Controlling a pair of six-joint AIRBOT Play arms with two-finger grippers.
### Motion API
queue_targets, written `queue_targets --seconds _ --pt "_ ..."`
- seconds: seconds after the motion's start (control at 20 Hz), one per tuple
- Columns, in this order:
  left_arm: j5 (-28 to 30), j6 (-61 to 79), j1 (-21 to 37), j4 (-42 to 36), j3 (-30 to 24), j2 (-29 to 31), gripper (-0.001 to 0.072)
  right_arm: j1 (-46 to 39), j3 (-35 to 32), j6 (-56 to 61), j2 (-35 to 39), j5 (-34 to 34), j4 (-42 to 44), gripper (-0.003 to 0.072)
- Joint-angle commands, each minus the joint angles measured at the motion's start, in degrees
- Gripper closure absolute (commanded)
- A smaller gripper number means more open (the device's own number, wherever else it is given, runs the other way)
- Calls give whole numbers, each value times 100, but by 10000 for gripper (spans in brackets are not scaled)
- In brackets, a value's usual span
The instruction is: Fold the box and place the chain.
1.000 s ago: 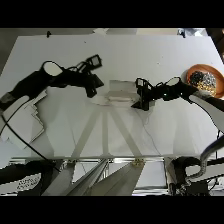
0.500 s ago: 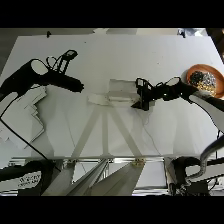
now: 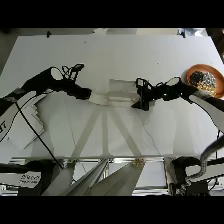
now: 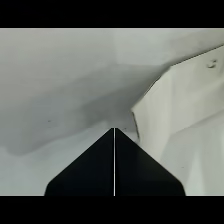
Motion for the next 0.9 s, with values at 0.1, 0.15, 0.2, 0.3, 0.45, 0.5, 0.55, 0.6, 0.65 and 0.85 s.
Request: queue_targets --seconds 0.1,0.15,0.2,0.3,0.45,0.5,0.55,0.6,0.65,0.85 --pt "-170 573 -186 -1045 -2 -59 699 0 0 0 -2 2 2 179" --pt "-153 638 -225 -1108 -2 -66 699 0 0 0 -2 2 2 179" --pt "-111 636 -271 -1143 -2 -72 699 0 2 0 -2 2 2 179" --pt "-68 638 -378 -1161 -2 -114 691 0 0 0 -2 2 2 179" --pt "-76 662 -503 -1172 -2 -184 463 0 2 0 -2 2 2 179" --pt "-74 682 -518 -1178 -2 -184 430 0 2 0 -2 2 2 179" --pt "-70 748 -520 -1185 -2 -181 431 0 0 0 -2 2 2 179" --pt "-70 743 -511 -1182 -2 -177 431 0 0 0 -2 2 2 179" --pt "-66 743 -494 -1182 -2 -157 431 0 0 0 -2 2 2 179" --pt "59 850 -396 -1410 0 33 431 0 2 0 -2 2 2 179"
